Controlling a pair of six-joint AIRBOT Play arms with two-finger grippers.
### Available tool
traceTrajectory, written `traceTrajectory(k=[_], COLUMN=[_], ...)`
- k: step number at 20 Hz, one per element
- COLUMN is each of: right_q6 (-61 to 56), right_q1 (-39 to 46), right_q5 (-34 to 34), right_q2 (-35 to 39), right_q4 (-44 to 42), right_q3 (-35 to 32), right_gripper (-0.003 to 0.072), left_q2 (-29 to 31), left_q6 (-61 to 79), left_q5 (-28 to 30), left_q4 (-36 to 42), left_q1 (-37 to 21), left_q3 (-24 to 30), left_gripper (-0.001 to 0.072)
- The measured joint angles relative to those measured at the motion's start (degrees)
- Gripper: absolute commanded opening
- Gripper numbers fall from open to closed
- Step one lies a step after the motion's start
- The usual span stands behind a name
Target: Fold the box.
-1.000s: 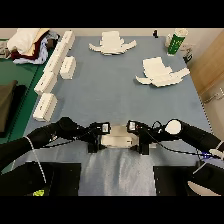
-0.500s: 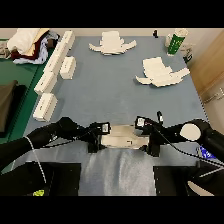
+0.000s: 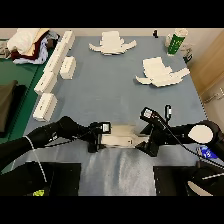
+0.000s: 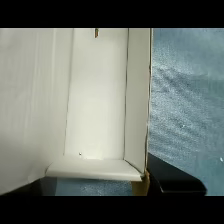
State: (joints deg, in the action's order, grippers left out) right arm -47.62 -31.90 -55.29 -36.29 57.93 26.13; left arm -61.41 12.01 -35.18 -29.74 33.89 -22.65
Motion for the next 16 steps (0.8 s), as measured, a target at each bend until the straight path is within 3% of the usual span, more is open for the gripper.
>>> traceTrajectory(k=[2, 7, 9, 16], right_q6=[-0.48, -1.66, -2.58, -3.85], right_q1=[-0.02, 0.00, -0.02, 0.00], right_q5=[1.42, 5.86, 7.96, 12.39], right_q2=[-0.42, -2.62, -4.44, -10.27], right_q4=[-3.54, -12.28, -15.41, -26.10], right_q3=[0.00, 0.00, 0.00, 0.09], right_gripper=[0.0646, 0.0640, 0.0501, 0.0501], left_q2=[0.02, 0.04, -0.02, -0.96], left_q6=[-0.04, -0.02, 0.02, 0.26], left_q5=[0.72, 1.36, 1.44, 1.64], left_q4=[0.11, 1.14, 1.31, 1.51], left_q1=[0.00, 0.00, 0.00, 0.00], left_q3=[-0.31, -0.68, -0.74, -0.63], left_gripper=[0.0555, 0.0555, 0.0555, 0.0555])
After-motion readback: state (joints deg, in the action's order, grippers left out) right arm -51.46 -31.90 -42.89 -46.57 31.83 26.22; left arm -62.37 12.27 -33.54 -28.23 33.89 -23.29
